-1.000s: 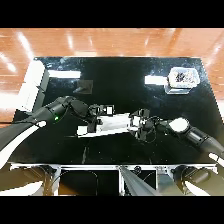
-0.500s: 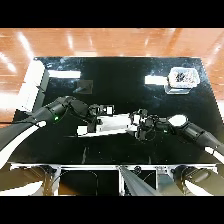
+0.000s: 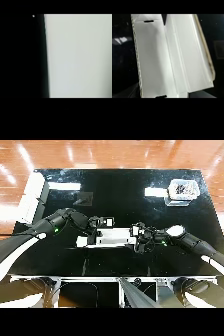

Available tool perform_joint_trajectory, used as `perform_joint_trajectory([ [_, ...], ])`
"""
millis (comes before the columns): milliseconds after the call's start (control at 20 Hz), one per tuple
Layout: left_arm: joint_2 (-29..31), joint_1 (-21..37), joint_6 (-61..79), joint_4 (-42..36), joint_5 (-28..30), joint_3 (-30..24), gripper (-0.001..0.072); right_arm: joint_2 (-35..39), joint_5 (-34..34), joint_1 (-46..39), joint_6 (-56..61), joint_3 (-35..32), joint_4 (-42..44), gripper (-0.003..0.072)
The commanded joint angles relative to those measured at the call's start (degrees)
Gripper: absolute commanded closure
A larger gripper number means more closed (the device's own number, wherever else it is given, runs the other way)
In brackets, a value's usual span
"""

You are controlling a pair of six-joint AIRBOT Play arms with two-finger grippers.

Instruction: Fold the box and place the chain.

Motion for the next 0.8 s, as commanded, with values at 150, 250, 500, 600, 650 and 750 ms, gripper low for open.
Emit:
perform_joint_trajectory([
  [150, 0.0, 0.0, -0.04, -0.04, 0.07, 0.02, 0.0687, -0.92, 1.36, 1.03, -0.35, 0.04, 0.57, -0.0034],
  [250, 0.0, 0.0, -0.04, -0.04, 0.11, 0.02, 0.0687, -0.96, 1.38, 2.45, -0.2, 0.04, 2.43, -0.0034],
  [500, 0.0, 0.0, -0.07, -0.04, 0.15, 0.02, 0.0687, -0.96, 0.09, 2.91, 0.74, 0.04, 2.29, -0.0034],
  [600, 0.0, 0.0, -0.07, -0.04, 0.37, 0.02, 0.0687, -0.96, 0.11, 2.91, 0.92, 0.04, 2.29, -0.0034],
  [650, 0.0, 0.0, -0.07, -0.04, 0.5, 0.02, 0.0687, -0.96, 0.13, 2.91, 0.94, 0.04, 2.27, -0.0034],
  [750, 0.0, 0.0, -0.07, -0.04, 0.52, 0.02, 0.0687, -0.96, 0.13, 2.91, 0.94, 0.04, 2.16, -0.0034],
])
